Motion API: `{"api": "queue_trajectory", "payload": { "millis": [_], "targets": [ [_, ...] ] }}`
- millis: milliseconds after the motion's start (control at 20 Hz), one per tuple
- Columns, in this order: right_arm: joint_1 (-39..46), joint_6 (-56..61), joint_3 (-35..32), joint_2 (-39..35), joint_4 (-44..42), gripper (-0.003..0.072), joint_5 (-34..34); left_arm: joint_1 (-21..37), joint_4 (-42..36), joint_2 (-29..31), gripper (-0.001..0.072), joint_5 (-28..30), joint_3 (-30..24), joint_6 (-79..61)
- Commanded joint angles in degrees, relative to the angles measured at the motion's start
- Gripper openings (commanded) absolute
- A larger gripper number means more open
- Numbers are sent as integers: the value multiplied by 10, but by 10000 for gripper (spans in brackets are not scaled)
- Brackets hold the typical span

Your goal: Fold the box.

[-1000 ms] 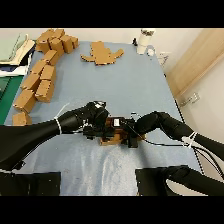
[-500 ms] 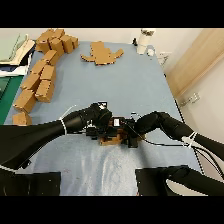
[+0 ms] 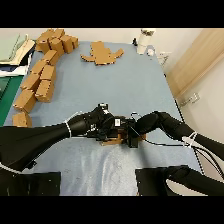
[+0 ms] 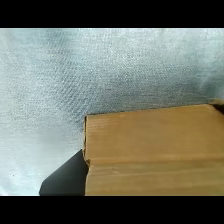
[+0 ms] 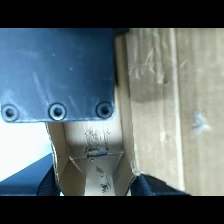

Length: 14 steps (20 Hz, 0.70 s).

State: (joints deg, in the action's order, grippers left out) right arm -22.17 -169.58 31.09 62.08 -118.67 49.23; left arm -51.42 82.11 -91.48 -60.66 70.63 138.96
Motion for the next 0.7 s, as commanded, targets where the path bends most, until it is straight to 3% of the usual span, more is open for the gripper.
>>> {"api": "queue_trajectory", "payload": {
  "millis": [0,400,450,500,650],
  "targets": [
    [-1,-2,0,0,-2,504,-2,-4,2,-2,9,6,0,6],
    [-1,-2,0,0,-2,504,-2,-3,-11,0,13,-8,0,3],
    [-1,-2,0,0,-2,503,-2,-3,-11,1,135,-10,0,3],
    [-1,-2,0,0,-2,504,-2,-3,-13,2,398,-14,1,7],
    [-1,-2,0,0,-2,504,-2,-3,-13,2,431,-35,16,10]
  ]
}}
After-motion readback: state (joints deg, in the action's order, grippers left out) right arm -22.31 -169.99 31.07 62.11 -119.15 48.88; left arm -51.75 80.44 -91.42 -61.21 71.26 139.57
